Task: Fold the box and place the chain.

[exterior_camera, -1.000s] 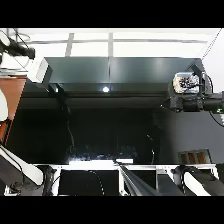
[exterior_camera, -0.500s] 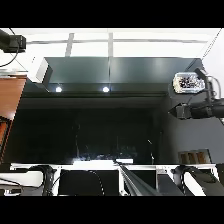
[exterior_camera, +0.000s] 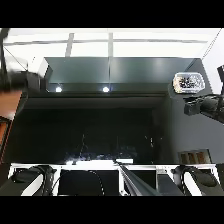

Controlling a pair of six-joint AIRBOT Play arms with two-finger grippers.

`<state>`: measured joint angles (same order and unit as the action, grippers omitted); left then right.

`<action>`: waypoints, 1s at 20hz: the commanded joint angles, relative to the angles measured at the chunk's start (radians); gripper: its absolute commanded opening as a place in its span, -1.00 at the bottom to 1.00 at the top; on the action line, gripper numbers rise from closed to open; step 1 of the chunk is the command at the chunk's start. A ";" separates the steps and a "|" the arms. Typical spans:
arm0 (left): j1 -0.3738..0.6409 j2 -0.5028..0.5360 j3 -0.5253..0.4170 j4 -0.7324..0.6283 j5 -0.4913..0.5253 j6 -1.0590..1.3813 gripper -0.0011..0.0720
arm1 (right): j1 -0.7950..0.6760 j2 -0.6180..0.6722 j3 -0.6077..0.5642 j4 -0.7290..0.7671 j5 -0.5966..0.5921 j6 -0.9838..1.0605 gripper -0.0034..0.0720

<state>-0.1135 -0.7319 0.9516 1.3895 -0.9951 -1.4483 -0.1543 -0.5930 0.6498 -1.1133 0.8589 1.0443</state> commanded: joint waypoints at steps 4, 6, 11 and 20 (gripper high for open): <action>-0.025 0.485 -0.515 0.103 0.372 0.008 -0.89 | 0.001 0.011 -0.056 -0.069 -0.040 -0.008 -0.86; -0.027 0.550 -0.535 0.093 0.369 0.007 -0.89 | 0.001 0.011 -0.056 -0.069 -0.039 -0.008 -0.86; -0.027 0.603 -0.535 0.090 0.346 0.007 -0.89 | 0.001 0.011 -0.056 -0.069 -0.039 -0.008 -0.86; -0.027 0.602 -0.535 0.090 0.345 0.007 -0.89 | 0.001 0.011 -0.056 -0.069 -0.040 -0.008 -0.86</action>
